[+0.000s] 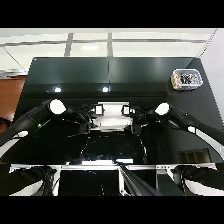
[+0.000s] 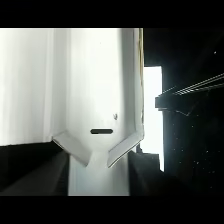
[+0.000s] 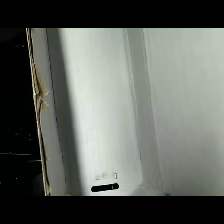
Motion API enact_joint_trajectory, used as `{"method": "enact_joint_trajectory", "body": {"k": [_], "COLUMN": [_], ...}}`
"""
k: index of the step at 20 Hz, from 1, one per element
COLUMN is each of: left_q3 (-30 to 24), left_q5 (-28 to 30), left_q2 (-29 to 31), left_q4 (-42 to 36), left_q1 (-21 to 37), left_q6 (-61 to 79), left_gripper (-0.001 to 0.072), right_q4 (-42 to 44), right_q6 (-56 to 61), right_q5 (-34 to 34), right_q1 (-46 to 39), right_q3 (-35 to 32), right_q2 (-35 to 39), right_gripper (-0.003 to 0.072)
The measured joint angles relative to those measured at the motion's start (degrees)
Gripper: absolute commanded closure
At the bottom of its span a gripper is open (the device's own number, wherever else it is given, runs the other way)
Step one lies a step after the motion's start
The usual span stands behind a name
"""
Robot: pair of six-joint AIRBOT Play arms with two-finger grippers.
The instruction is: Fold the box and place the chain.
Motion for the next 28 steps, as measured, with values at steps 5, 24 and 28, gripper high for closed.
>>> {"method": "enact_joint_trajectory", "body": {"k": [5,24,28], "left_q3": [0.0,0.1,0.7], "left_q5": [0.2,3.7,3.3], "left_q2": [-0.8,-5.1,-5.1], "left_q4": [-0.7,-10.5,-9.8], "left_q1": [-0.5,-2.5,-2.3], "left_q6": [0.0,-0.3,-2.7], "left_gripper": [0.0492,0.0612,0.0684], "right_q4": [0.0,0.0,0.0], "right_q6": [0.0,0.0,0.0], "right_q5": [0.0,0.0,0.0], "right_q1": [0.0,0.0,0.0], "right_q3": [0.0,0.0,0.0], "right_q2": [0.0,0.0,0.0], "right_gripper": [0.0203,0.0203,0.0203]}}
